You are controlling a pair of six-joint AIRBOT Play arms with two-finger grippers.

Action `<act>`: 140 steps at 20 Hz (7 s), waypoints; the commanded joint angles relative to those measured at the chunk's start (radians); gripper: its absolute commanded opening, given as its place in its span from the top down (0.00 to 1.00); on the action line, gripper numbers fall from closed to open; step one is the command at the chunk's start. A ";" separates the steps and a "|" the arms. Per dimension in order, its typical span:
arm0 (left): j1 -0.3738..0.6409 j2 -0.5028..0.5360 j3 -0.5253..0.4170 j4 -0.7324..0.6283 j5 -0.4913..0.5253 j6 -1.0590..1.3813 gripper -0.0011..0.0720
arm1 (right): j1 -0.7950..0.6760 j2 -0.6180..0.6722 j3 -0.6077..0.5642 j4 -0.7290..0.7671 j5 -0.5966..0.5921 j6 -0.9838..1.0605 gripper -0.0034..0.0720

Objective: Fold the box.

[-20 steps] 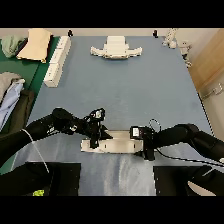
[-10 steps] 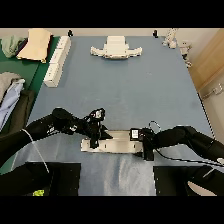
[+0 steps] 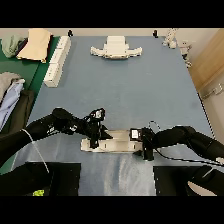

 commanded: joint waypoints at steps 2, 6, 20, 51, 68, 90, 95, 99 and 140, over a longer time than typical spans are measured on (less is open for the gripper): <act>0.000 0.000 0.000 0.000 0.001 0.000 0.96 | 0.001 0.000 0.000 0.000 0.000 0.000 0.20; 0.000 0.000 0.000 0.000 0.001 0.000 0.96 | 0.001 0.000 0.000 -0.003 0.000 0.000 0.20; 0.000 0.000 0.000 0.000 0.001 0.000 0.97 | 0.001 0.000 0.000 -0.023 0.000 0.000 0.20; 0.196 0.385 0.002 0.433 -0.319 -0.916 0.72 | 0.001 0.000 0.000 -0.023 0.000 0.000 0.20; -0.098 0.031 0.158 0.076 0.180 -1.222 0.97 | 0.001 0.000 0.000 -0.023 0.000 0.000 0.20; -0.105 -0.025 0.237 0.202 0.114 -1.340 0.97 | 0.001 0.000 0.000 -0.023 0.000 0.000 0.20; -0.106 0.183 0.236 0.300 0.057 -1.282 0.97 | 0.001 0.000 0.000 -0.023 0.000 0.000 0.20; -0.106 0.339 0.216 0.477 -0.008 -1.283 0.97 | 0.001 0.000 0.000 -0.023 -0.001 0.000 0.20; -0.225 0.127 -0.061 0.261 0.262 -0.342 0.74 | 0.000 0.000 0.000 -0.023 0.000 0.000 0.20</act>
